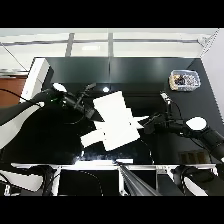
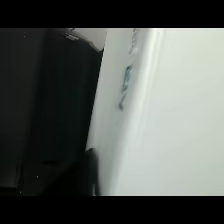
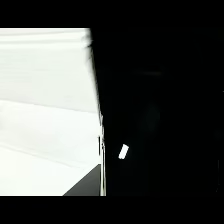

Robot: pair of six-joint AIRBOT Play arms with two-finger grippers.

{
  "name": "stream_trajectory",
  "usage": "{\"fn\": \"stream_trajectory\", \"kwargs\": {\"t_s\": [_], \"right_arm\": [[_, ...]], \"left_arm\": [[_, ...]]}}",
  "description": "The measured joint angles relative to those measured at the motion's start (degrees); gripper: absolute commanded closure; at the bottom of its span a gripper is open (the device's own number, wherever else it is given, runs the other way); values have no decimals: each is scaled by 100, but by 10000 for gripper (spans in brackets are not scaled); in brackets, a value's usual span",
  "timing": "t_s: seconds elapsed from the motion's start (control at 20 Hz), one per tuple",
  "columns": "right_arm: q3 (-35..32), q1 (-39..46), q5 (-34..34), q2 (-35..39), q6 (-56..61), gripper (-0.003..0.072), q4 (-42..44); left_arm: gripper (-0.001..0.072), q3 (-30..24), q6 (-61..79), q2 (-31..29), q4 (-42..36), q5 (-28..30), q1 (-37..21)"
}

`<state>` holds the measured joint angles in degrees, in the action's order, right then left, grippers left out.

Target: Fold the box and place the chain.

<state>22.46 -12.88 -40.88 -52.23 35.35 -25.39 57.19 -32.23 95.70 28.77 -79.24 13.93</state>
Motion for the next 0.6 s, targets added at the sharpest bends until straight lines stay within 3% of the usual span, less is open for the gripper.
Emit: {"fn": "stream_trajectory", "kwargs": {"t_s": [0.05,0.1,0.3,0.5,0.6], "right_arm": [[2,0,7,0,0,156,9],[2,2,4,0,4,36,0],[280,223,-116,11,42,37,-389],[1097,560,-752,15,-136,38,-1832],[1368,629,-1097,15,-317,38,-2557]], "left_arm": [[683,0,-11,0,68,59,26],[683,0,-9,0,140,61,33],[686,68,-7,-20,343,76,13],[688,328,87,-317,914,140,192],[685,385,278,-693,1231,437,431]]}}
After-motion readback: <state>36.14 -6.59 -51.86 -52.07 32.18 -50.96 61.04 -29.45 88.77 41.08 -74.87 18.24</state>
